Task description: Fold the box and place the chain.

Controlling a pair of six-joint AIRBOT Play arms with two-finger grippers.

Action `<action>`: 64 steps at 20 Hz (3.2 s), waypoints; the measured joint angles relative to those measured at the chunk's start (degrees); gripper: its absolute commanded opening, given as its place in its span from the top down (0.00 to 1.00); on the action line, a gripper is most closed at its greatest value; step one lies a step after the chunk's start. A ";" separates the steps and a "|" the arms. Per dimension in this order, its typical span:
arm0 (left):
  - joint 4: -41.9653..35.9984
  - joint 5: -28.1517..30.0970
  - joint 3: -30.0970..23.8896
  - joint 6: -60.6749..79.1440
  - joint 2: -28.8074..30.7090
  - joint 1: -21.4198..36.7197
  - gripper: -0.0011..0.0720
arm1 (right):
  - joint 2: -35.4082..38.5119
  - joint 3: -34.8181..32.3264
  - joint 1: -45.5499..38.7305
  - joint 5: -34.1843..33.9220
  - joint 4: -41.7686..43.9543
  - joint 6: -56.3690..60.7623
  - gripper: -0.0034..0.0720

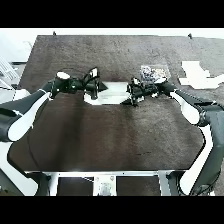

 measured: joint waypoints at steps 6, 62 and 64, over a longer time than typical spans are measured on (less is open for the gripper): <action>-0.55 2.86 6.49 -1.38 -3.58 -0.07 0.96 | 0.00 0.00 0.00 0.00 0.00 0.02 0.38; 37.79 -9.16 9.01 -28.37 -3.15 -1.51 0.14 | 0.00 0.00 -0.02 0.00 0.00 0.00 0.38; 37.97 -9.01 8.98 -28.52 -3.39 -1.57 0.36 | 0.00 0.00 -0.02 0.00 0.00 0.00 0.38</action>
